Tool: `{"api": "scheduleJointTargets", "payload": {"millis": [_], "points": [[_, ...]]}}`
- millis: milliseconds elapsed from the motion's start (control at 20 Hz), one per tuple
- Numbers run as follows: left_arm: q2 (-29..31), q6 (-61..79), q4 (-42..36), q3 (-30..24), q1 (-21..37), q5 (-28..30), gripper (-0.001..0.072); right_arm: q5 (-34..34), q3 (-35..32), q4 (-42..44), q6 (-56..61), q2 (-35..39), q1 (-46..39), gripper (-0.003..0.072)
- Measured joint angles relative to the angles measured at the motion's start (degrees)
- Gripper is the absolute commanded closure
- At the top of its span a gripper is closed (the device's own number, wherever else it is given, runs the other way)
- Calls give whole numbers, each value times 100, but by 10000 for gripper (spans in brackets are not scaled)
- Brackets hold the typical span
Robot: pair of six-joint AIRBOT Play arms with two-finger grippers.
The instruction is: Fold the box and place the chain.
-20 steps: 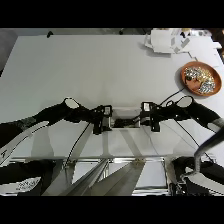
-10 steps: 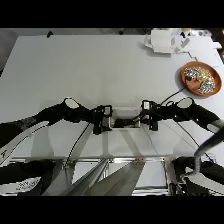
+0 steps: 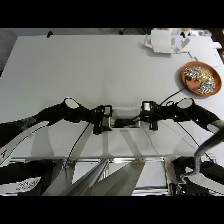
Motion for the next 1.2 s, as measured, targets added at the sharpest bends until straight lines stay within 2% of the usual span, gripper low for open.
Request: {"api": "scheduleJointTargets", "payload": {"millis": [250, 400, 550, 650, 900, 1050, 1200], "points": [[0, 0, 0, 0, 0, 0, 504, -341, -2, -354, 463, 101, -4, 668], [0, 0, 0, 0, 0, 0, 504, -538, -4, -741, 935, 391, -144, 668], [0, 0, 0, 0, -2, 0, 504, -417, -4, -970, 1364, 828, -367, 668], [0, 0, 0, 0, 0, 0, 504, -133, 4, -1023, 1541, 1189, -455, 668], [0, 0, 0, 0, -2, 0, 504, 1058, 284, -828, 2205, 1978, -380, 668], [0, 2, 0, 0, -2, -2, 504, 1716, 616, -761, 2870, 2236, -15, 668], [0, 2, 0, 0, -2, 0, 504, 1947, 933, -715, 3821, 2339, 555, 668]]}}
